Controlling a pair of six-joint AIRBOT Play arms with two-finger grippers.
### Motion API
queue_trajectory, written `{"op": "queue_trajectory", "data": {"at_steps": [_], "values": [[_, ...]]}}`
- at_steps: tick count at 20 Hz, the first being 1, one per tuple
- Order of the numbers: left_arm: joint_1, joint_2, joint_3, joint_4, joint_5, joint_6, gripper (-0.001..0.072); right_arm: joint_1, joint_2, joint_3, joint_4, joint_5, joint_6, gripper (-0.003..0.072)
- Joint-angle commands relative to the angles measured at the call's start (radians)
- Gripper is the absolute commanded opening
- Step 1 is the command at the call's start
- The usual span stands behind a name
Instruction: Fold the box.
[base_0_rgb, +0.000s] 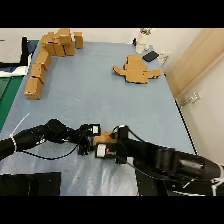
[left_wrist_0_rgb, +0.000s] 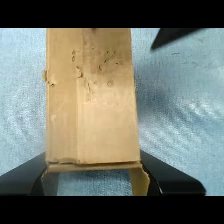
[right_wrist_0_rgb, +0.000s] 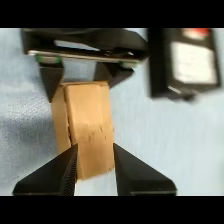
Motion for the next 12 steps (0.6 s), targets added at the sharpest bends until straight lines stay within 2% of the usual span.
{"op": "queue_trajectory", "data": {"at_steps": [1, 2, 4, 6, 8, 9, 10, 12], "values": [[0.0, 0.0, 0.0, 0.0, 0.0, -0.001, 0.0526, 0.001, 0.14, 0.007, 0.2, -0.26, 0.421, 0.0129], [0.0, 0.0, 0.0, 0.0, 0.0, 0.0, 0.0526, 0.001, 0.175, -0.032, 0.301, -0.279, 0.536, 0.0004], [0.0, 0.0, 0.0, 0.0, 0.0, 0.0, 0.0526, 0.001, 0.217, -0.151, 0.529, -0.185, 0.695, 0.0004], [0.0, 0.0, 0.0, 0.0, -0.001, 0.0, 0.0527, 0.001, 0.217, -0.268, 0.673, 0.093, 0.764, 0.0003], [0.0, 0.0, 0.0, 0.0, 0.0, -0.001, 0.0526, -0.014, 0.199, -0.341, 0.645, 0.46, 0.825, 0.0004], [0.0, 0.0, 0.0, 0.0, 0.0, 0.0, 0.0526, -0.051, 0.179, -0.354, 0.603, 0.588, 0.869, 0.0003], [0.0, 0.0, 0.0, 0.0, 0.0, 0.0, 0.0526, -0.099, 0.161, -0.352, 0.577, 0.65, 0.892, 0.0004], [0.0, 0.0, 0.0, 0.0, 0.0, 0.0, 0.0526, -0.192, 0.158, -0.351, 0.576, 0.693, 0.899, 0.0004]]}}
